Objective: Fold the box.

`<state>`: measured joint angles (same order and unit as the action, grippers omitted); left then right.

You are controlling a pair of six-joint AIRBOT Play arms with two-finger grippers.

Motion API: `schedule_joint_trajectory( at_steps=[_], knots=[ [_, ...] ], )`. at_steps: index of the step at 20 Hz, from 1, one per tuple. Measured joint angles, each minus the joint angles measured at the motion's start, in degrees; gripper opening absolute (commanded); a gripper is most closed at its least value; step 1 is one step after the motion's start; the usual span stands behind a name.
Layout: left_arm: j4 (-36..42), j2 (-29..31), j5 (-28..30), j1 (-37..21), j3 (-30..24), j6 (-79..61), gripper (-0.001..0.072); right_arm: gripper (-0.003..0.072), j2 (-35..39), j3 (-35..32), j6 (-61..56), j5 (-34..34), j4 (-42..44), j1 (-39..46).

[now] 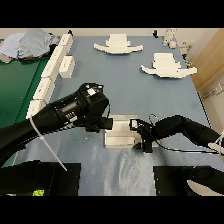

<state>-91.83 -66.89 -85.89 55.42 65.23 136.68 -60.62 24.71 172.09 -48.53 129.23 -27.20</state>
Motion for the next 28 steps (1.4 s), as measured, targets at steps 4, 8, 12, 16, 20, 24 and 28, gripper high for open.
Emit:
schedule_joint_trajectory(
  at_steps=[4,8,12,16,20,24,28],
  knots=[
    [0.09,1.64,2.64,-1.62,-0.61,-8.59,0.0014,0.0484,0.00,0.00,0.00,0.02,-0.02,0.00],
    [6.97,2.25,11.41,-4.46,-2.69,-22.86,0.0014,0.0484,0.00,0.00,0.00,0.02,-0.02,0.00],
    [13.03,6.05,16.44,-8.76,-9.33,-38.80,0.0014,0.0484,0.00,0.00,0.00,0.02,-0.02,0.00],
    [20.96,12.98,22.16,-15.28,-20.33,-67.25,0.0612,0.0484,0.00,0.00,0.00,0.00,-0.02,0.00],
    [34.36,16.11,28.57,-21.33,-29.57,-101.61,0.0685,0.0484,0.00,0.00,0.00,0.02,-0.02,0.00],
    [42.42,16.76,37.07,-23.26,-36.70,-123.03,0.0685,0.0484,0.00,0.00,0.00,0.02,-0.04,0.00],
    [51.89,14.75,40.92,-23.67,-40.94,-138.29,0.0685,0.0484,0.00,0.00,0.00,0.02,-0.09,0.00]
  ],
)
